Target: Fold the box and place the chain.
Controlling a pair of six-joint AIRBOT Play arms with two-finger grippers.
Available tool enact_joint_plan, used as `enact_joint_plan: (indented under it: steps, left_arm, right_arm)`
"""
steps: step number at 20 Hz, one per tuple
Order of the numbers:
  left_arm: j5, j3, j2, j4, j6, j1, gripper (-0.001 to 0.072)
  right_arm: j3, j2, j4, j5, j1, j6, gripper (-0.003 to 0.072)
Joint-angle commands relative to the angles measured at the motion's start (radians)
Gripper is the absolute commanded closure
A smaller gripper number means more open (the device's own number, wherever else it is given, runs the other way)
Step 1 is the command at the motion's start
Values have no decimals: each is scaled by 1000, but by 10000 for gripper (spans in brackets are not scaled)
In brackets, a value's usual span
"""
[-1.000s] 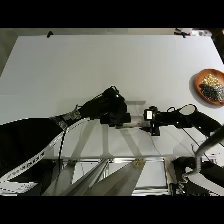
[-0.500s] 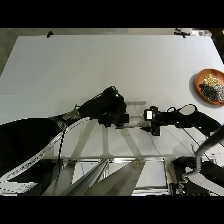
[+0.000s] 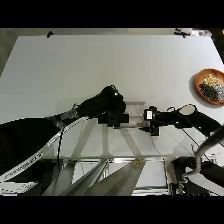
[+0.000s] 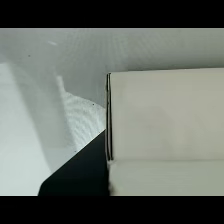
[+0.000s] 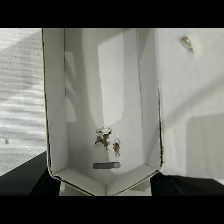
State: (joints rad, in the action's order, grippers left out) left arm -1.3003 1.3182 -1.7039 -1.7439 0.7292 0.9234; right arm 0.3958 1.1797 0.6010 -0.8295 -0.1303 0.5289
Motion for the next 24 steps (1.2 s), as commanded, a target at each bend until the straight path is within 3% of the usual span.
enact_joint_plan:
  steps: [1,2,5,6,12,19,21,23,24]
  left_arm:
    - [8,0,3,5,11,-1,688]
    - [12,0,3,6,11,1,620]
    - [14,0,4,5,52,8,246]
    - [14,0,5,5,86,13,190]
    - [58,0,26,-15,141,15,173]
    - [103,0,163,-16,435,5,164]
    - [98,-5,225,-13,518,-1,58]
    - [116,-21,296,1,705,-12,53]
    - [135,-42,336,3,829,-19,6]
  right_arm:
    - [0,-1,4,3,1,0,276]
    - [0,-1,4,3,1,0,276]
    - [0,-1,4,3,1,0,276]
    - [0,-1,4,3,1,0,276]
    - [0,-1,4,3,1,0,276]
    - [0,-1,4,3,1,0,276]
    - [0,-1,4,3,1,0,276]
    - [0,-1,4,3,1,0,276]
    - [0,-1,4,3,1,0,276]
